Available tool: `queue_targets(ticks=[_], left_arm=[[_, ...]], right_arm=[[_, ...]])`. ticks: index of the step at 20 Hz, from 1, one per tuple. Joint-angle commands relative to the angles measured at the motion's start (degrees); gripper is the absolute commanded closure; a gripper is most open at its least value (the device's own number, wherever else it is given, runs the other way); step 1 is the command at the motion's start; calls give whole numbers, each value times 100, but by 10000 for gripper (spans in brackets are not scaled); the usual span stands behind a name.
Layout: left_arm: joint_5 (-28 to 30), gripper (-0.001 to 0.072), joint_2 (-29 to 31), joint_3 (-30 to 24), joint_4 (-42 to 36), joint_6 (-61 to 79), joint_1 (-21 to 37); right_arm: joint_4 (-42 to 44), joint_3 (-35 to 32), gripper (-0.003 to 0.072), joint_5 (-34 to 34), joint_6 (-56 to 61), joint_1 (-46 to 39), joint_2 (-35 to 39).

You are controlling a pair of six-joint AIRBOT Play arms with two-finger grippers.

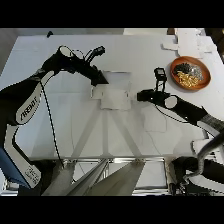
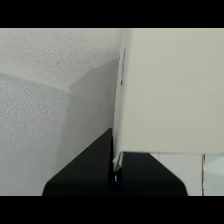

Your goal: Fold the box and place the chain.

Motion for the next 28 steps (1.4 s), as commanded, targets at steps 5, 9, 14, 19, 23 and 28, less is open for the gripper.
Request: queue_targets(ticks=[5,9,14,19,23,28], left_arm=[[2,698,0,2,2,2,2],[0,698,0,2,2,2,2],[2,698,0,2,2,2,2],[0,698,0,2,2,2,2],[0,698,0,2,2,2,2],[0,698,0,4,2,0,0]], right_arm=[[2,-2,674,4,2,4,0],[2,-2,672,2,2,4,0],[-2,0,-34,-42,0,4,2],[-529,4,-28,-37,0,2,387],[-1696,7,-28,-42,0,2,1027],[-2142,7,-27,-249,0,4,1502]])
